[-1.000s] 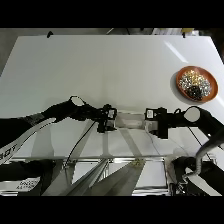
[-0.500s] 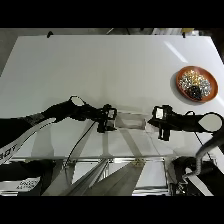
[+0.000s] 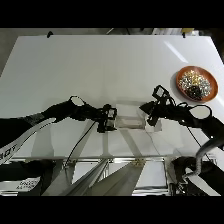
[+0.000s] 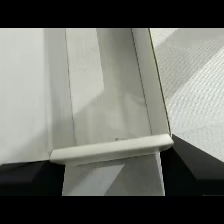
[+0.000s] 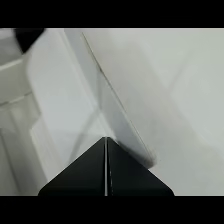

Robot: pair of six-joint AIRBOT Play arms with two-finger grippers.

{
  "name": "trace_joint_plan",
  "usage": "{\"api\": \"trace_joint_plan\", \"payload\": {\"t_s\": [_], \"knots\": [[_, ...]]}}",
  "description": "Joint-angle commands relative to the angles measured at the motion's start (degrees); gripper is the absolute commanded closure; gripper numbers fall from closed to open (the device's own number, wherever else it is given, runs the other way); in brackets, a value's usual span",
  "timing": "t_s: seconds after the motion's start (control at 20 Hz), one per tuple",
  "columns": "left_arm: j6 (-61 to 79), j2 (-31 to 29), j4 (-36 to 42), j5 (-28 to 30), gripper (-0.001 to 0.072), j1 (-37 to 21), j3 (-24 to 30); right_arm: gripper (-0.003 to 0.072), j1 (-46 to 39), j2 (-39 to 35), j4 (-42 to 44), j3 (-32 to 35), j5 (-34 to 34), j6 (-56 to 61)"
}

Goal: Fold the box and place the chain.

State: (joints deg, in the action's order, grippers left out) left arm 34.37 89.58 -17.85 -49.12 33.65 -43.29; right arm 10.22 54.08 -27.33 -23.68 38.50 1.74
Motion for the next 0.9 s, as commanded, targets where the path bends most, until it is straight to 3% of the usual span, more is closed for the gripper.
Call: {"api": "trace_joint_plan", "payload": {"t_s": [0.0, 0.25, 0.45, 0.7, 0.85], "knots": [[0.07, -0.02, -0.04, 0.02, 0.054, 0.02, -0.04, 0.0672, 0.02, 7.1, 2.1, 0.0, -3.23, 1.53], [0.07, -0.02, -0.04, 0.02, 0.054, 0.02, -0.04, 0.0672, 0.02, 7.67, 1.62, -0.02, -0.52, 5.7], [0.07, -0.02, -0.04, 0.02, 0.054, 0.02, -0.04, 0.0673, 0.02, 1.7, -1.81, -0.04, 3.06, 6.49], [0.07, -0.02, -0.02, 0.02, 0.054, 0.02, -0.04, 0.0673, 0.02, -10.27, -22.16, -0.07, 8.83, 10.93], [0.07, -0.02, -0.02, 0.02, 0.054, 0.02, -0.04, 0.0673, 0.02, -12.63, -37.05, 0.02, 14.14, 10.82]]}}
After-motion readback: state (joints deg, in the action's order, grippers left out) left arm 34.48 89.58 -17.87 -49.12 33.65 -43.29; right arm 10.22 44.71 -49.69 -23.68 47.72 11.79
